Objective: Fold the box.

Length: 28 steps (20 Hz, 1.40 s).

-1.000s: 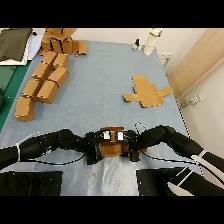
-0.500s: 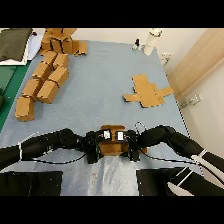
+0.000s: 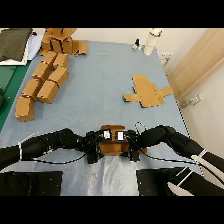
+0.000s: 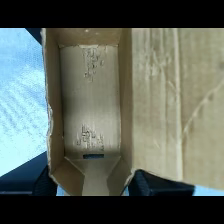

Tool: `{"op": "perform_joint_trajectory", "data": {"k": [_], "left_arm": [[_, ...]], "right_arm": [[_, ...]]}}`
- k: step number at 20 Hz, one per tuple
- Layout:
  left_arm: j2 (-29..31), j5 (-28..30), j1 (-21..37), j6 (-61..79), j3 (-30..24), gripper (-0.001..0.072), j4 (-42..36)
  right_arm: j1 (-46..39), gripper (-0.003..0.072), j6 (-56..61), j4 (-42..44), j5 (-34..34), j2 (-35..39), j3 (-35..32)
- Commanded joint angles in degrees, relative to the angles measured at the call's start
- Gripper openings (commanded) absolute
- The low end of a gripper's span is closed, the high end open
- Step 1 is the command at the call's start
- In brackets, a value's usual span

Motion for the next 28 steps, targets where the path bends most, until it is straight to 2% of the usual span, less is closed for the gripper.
{"op": "perform_joint_trajectory", "data": {"k": [1,13,14,16,19,21,23,25,28], "left_arm": [[-0.02,-0.13,-0.04,-0.02,0.0,0.0463,0.04],[-0.02,-0.13,-0.04,-0.02,0.0,0.0464,0.04],[-0.02,-0.13,-0.04,-0.02,0.0,0.0463,0.04],[-0.02,-0.15,-0.04,-0.02,0.0,0.0463,0.04],[-0.02,-0.15,-0.04,-0.02,0.0,0.0464,0.04],[-0.02,-0.15,-0.04,-0.02,0.0,0.0463,0.04],[-0.02,-0.15,-0.04,-0.02,0.0,0.0463,0.04],[-0.02,-0.15,-0.04,-0.02,0.0,0.0464,0.04],[-0.02,-0.17,-0.04,-0.02,0.0,0.0463,0.04]], "right_arm": [[0.02,0.0561,0.0,0.02,-0.04,0.04,0.02],[0.02,0.0572,-0.02,-0.15,-0.11,0.04,0.02],[0.02,0.072,0.0,0.04,-0.37,0.07,0.04],[0.0,0.072,2.75,-0.17,-2.05,0.68,0.04],[-0.31,0.072,14.21,-7.19,-5.51,5.53,0.98],[-0.5,0.072,21.68,-14.47,-11.65,10.29,3.13],[-0.5,0.072,32.22,-17.66,-19.69,15.63,5.27],[-0.5,0.072,50.69,-14.67,-24.5,21.09,6.51],[-0.44,0.072,74.58,-7.43,-22.97,27.43,6.29]]}}
